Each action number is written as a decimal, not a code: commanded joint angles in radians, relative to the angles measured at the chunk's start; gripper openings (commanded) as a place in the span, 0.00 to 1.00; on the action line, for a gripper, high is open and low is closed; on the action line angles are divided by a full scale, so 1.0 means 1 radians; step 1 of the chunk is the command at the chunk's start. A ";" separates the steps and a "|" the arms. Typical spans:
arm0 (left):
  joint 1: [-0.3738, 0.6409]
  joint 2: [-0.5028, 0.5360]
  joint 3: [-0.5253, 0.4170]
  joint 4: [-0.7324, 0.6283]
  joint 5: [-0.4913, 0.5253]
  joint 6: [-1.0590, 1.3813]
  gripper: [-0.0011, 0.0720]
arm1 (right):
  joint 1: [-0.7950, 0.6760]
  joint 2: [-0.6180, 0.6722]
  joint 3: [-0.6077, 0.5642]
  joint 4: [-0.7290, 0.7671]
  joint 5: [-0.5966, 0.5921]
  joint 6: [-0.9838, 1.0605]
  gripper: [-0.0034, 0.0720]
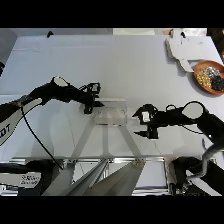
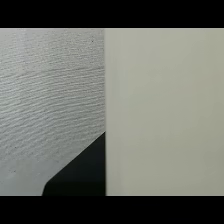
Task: Fold the box and place the chain.
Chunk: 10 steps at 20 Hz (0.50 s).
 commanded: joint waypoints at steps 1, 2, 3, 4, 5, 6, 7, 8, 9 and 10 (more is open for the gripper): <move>0.000 0.000 0.000 0.000 0.000 0.000 0.03 | 0.010 -0.025 -0.009 0.025 -0.148 0.022 0.95; 0.000 0.000 0.000 0.000 0.000 0.000 0.03 | 0.010 -0.034 -0.010 0.024 -0.189 0.022 0.95; 0.000 0.000 0.000 0.000 0.000 0.000 0.03 | 0.010 -0.050 -0.010 0.025 -0.220 0.022 0.95; 0.000 0.000 0.000 0.000 0.000 0.000 0.03 | 0.010 -0.067 -0.010 0.026 -0.239 0.022 0.95; 0.000 0.000 0.000 0.000 0.000 0.000 0.03 | 0.011 -0.083 -0.010 0.026 -0.248 0.014 0.95; 0.000 0.000 0.000 0.000 0.000 0.000 0.03 | 0.011 -0.102 -0.010 0.021 -0.259 0.014 0.95; 0.000 0.000 0.000 0.000 0.000 0.000 0.03 | 0.011 -0.126 -0.010 0.021 -0.273 0.014 0.95; -0.001 0.000 0.000 0.000 0.000 0.000 0.03 | 0.011 -0.152 -0.010 0.027 -0.290 0.013 0.95; 0.000 0.000 0.000 0.000 0.000 0.000 0.03 | 0.011 -0.175 -0.010 0.050 -0.296 0.002 0.95; 0.000 0.000 0.000 0.000 0.000 0.000 0.03 | 0.011 -0.197 -0.010 0.084 -0.292 -0.032 0.95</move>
